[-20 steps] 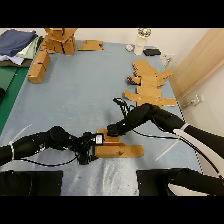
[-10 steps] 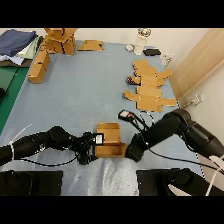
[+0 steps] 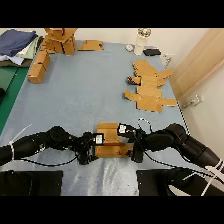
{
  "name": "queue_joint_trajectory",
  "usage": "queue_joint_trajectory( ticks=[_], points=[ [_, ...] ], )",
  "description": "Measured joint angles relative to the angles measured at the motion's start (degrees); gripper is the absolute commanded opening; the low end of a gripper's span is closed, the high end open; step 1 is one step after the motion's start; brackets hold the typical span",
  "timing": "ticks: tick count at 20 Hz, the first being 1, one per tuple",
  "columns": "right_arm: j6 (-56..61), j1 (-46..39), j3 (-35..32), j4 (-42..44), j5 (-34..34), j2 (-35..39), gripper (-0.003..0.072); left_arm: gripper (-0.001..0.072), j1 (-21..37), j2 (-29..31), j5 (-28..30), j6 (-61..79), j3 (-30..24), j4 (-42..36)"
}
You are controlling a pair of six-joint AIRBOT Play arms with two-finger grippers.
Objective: Fold the box.
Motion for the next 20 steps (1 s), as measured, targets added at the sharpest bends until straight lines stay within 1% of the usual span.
queue_joint_trajectory(
  ticks=[3,4,5,6,7,8,9,12,13,14,15,16,20],
  points=[
    [-4.07,0.13,-0.33,2.47,1.92,-0.63,0.0593,0.0463,-0.02,0.00,0.00,0.00,0.00,0.00],
    [-5.55,0.37,-0.39,3.45,2.34,-0.74,0.0491,0.0463,0.00,0.00,0.00,0.00,0.00,0.00],
    [-6.88,0.79,-0.42,4.42,2.60,-0.81,0.0314,0.0463,-0.02,0.00,0.00,0.00,0.00,0.02],
    [-8.00,1.49,-0.44,5.31,2.78,-0.90,0.0227,0.0463,0.00,0.00,-0.02,0.00,0.00,0.00],
    [-8.92,2.32,-0.46,5.92,2.99,-1.05,0.0222,0.0463,0.00,0.00,-0.02,0.00,0.00,0.02],
    [-9.55,3.15,-0.46,6.36,3.10,-1.25,0.0160,0.0463,-0.02,0.00,-0.02,0.02,-0.02,0.02],
    [-10.12,3.89,-0.46,6.75,3.26,-1.49,0.0144,0.0463,-0.02,0.00,-0.02,0.04,0.00,0.04],
    [-10.95,5.31,-0.50,7.26,5.35,-2.49,0.0145,0.0463,0.00,0.00,-0.02,0.04,0.00,0.04],
    [-11.04,5.53,-0.50,7.41,6.47,-2.93,0.0164,0.0463,0.00,0.00,-0.02,0.02,-0.02,0.04],
    [-11.19,5.70,-0.50,7.45,7.45,-3.37,0.0305,0.0463,0.00,0.00,-0.02,0.02,0.00,0.02],
    [-11.32,5.84,-0.50,7.56,8.22,-3.85,0.0531,0.0463,-0.02,0.00,-0.02,0.02,0.00,0.02],
    [-11.39,5.95,-0.50,7.63,8.90,-4.28,0.0603,0.0463,0.00,0.00,-0.02,0.00,0.00,0.02],
    [-11.50,6.08,-0.50,8.11,9.79,-5.40,0.0603,0.0463,0.00,0.00,0.00,-0.04,-0.02,0.00]
  ],
)
